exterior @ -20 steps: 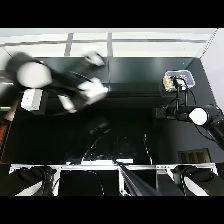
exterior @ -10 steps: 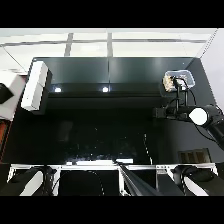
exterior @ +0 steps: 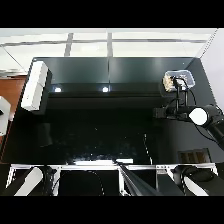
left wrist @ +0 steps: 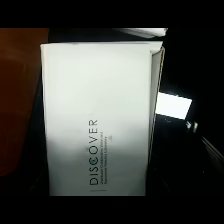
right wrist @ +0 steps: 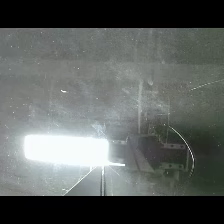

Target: Fold the box and place the chain.

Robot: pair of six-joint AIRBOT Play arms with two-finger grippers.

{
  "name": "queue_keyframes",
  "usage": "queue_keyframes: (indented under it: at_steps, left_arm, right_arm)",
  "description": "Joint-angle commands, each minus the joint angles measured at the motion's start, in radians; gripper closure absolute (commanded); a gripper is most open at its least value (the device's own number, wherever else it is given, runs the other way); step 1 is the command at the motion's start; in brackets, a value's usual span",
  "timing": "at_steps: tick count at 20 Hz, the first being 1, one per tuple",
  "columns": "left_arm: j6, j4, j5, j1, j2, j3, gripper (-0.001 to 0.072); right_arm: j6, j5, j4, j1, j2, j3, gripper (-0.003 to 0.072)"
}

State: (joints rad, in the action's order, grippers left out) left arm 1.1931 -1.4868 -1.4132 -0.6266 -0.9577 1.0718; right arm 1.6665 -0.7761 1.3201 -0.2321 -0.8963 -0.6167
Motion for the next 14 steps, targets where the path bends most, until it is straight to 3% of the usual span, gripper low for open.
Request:
queue_keyframes:
  at_steps: [1, 4, 6, 14]
  left_arm:
    - [-0.11, 0.164, 0.101, -0.111, -0.036, -0.1, 0.0494]
    - [-0.256, 0.195, 0.184, -0.087, -0.082, -0.166, 0.0494]
    - [-0.275, 0.185, 0.248, -0.056, -0.132, -0.183, 0.0607]
    - [-0.322, 0.186, 0.342, 0.009, -0.266, -0.181, 0.0607]
  right_arm:
    - [0.0, 0.0, 0.0, 0.0, 0.0, 0.001, 0.0672]
    - [0.0, 0.0, -0.001, 0.0, 0.0, 0.001, 0.0672]
    - [0.0, -0.002, -0.002, 0.0, 0.0, 0.001, 0.0672]
    - [0.001, -0.005, -0.008, 0.0, 0.0, 0.001, 0.0672]
